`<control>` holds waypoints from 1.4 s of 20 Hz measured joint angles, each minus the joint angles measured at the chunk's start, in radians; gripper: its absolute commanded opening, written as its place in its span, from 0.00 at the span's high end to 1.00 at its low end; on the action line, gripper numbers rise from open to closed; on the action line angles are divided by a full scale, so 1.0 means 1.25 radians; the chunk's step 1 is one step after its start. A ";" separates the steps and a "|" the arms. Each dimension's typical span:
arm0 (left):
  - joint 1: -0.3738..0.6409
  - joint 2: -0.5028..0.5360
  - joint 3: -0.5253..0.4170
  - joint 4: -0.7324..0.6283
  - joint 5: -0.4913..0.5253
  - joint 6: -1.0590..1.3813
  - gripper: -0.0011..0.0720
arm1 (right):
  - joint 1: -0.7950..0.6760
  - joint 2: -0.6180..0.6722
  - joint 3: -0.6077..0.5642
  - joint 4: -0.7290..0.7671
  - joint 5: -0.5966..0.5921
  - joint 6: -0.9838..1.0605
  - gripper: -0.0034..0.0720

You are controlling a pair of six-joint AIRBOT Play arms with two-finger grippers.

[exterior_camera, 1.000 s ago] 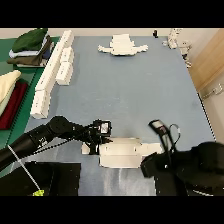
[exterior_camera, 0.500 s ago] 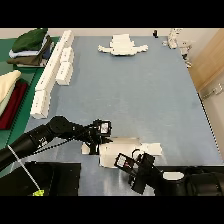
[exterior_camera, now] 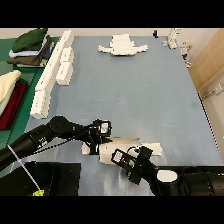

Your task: Fold the box.

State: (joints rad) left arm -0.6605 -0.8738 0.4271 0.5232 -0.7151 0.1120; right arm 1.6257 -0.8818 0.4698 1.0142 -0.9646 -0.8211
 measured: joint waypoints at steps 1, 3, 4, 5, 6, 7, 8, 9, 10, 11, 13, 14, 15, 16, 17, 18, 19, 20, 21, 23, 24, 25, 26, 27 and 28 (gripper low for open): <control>0.000 0.000 0.000 0.000 0.000 0.000 0.97 | -0.001 -0.001 0.014 -0.002 -0.016 0.013 0.09; 0.000 0.000 0.000 0.000 0.000 0.000 0.97 | -0.004 -0.001 0.040 -0.014 -0.045 0.042 0.09; 0.000 0.000 0.000 0.000 0.000 0.000 0.97 | -0.004 -0.001 0.049 -0.019 -0.063 0.057 0.09; 0.000 0.000 0.000 0.000 0.000 0.000 0.97 | -0.004 -0.001 0.056 -0.022 -0.076 0.070 0.09; 0.000 0.000 0.000 0.000 0.000 0.000 0.97 | -0.005 -0.002 0.062 -0.023 -0.084 0.083 0.09; 0.000 0.000 0.000 0.000 0.000 0.000 0.97 | -0.005 -0.002 0.065 -0.022 -0.092 0.095 0.09; 0.000 0.000 0.000 0.000 0.000 0.000 0.97 | -0.005 -0.002 0.068 -0.022 -0.100 0.106 0.09; 0.000 0.000 0.000 0.000 0.000 0.000 0.97 | -0.005 -0.002 0.070 -0.021 -0.103 0.114 0.09; 0.000 0.000 0.000 0.000 0.000 0.000 0.97 | -0.005 -0.002 0.071 -0.020 -0.107 0.120 0.09; 0.000 0.000 0.000 0.000 0.000 0.000 0.97 | -0.005 -0.002 0.072 -0.019 -0.110 0.125 0.09; 0.000 0.000 0.000 0.000 0.000 0.000 0.97 | -0.005 -0.002 0.073 -0.012 -0.115 0.131 0.09; 0.000 0.000 0.000 0.000 0.000 0.000 0.97 | -0.005 -0.002 0.074 -0.007 -0.116 0.133 0.07; 0.000 0.000 0.000 0.000 0.000 0.000 0.97 | -0.005 -0.002 0.074 -0.004 -0.116 0.134 0.00; 0.000 0.000 0.000 0.000 0.000 0.000 0.97 | -0.005 -0.002 0.074 0.001 -0.119 0.136 0.00; 0.000 0.000 0.000 0.000 0.000 0.000 0.97 | -0.005 -0.002 0.074 0.005 -0.125 0.135 0.00; 0.000 0.000 0.000 0.000 0.000 0.000 0.97 | -0.005 -0.001 0.074 0.008 -0.134 0.133 0.00; 0.000 0.000 0.000 0.000 0.000 0.000 0.97 | -0.006 0.000 0.074 0.009 -0.140 0.128 0.00; 0.000 0.000 0.000 0.000 0.000 0.000 0.97 | -0.009 0.002 0.073 0.012 -0.145 0.127 0.00; 0.000 0.000 0.000 0.000 0.000 0.000 0.97 | -0.015 0.005 0.072 0.013 -0.149 0.120 0.00; 0.000 0.000 0.000 0.000 0.000 0.000 0.97 | -0.033 0.015 0.066 0.016 -0.154 0.093 0.00; 0.000 0.000 0.000 0.000 0.000 0.000 0.97 | -0.045 0.023 0.062 0.017 -0.154 0.074 0.00; 0.000 0.000 0.000 0.000 0.000 0.000 0.97 | -0.059 0.031 0.058 0.019 -0.154 0.052 0.00; 0.000 0.000 0.000 0.000 0.000 0.000 0.97 | -0.076 0.044 0.053 0.025 -0.154 0.027 0.00; 0.000 0.000 0.000 0.000 0.000 0.000 0.97 | -0.092 0.057 0.048 0.035 -0.154 0.002 0.00; 0.000 0.000 0.000 0.000 0.000 0.000 0.97 | -0.111 0.074 0.042 0.042 -0.153 -0.027 0.00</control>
State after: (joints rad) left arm -0.6605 -0.8738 0.4271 0.5232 -0.7147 0.1120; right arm 1.4872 -0.7898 0.5217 1.0672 -1.1557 -0.8543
